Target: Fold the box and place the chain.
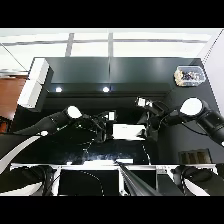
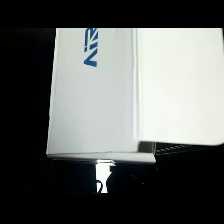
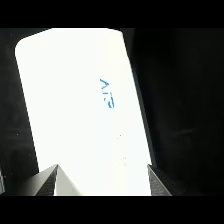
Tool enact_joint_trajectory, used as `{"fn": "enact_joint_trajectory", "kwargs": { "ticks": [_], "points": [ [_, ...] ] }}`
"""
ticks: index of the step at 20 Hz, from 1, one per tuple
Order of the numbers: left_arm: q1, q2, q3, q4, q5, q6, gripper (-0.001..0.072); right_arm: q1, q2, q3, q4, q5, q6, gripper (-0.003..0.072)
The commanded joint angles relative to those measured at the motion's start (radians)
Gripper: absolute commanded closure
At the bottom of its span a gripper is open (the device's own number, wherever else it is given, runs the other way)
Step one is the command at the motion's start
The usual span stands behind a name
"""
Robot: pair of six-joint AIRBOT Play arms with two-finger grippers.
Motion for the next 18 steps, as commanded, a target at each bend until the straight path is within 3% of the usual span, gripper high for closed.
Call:
{"fn": "enact_joint_trajectory", "kwargs": {
  "ticks": [1,3,4,5,6,7,14,18],
  "points": [
    [0.000,0.001,0.000,0.000,0.001,0.000,0.0422,0.040,0.000,-0.010,-0.023,-0.064,-0.016,0.0073],
    [0.000,0.001,0.000,0.000,0.001,0.000,0.0422,0.040,0.000,-0.010,-0.033,-0.063,-0.015,0.0113],
    [0.000,0.001,0.000,0.000,0.001,0.000,0.0421,0.040,0.000,-0.010,-0.032,-0.058,-0.015,0.0222],
    [0.000,0.001,0.000,0.000,0.001,0.000,0.0421,0.040,0.000,-0.010,-0.032,-0.053,-0.015,0.0272],
    [0.000,0.001,0.000,0.000,0.001,0.000,0.0422,0.040,0.000,-0.010,-0.032,-0.046,-0.014,0.0384],
    [0.000,0.001,0.000,0.000,0.001,0.000,0.0421,0.040,0.000,-0.010,-0.032,-0.038,-0.014,0.0443],
    [0.000,0.001,0.000,0.000,0.001,0.000,0.0421,0.037,0.005,-0.010,-0.049,-0.020,0.075,0.0441],
    [0.000,0.001,0.000,0.000,0.001,0.000,0.0421,0.027,0.045,-0.010,-0.132,-0.021,0.125,0.0440]
  ]
}}
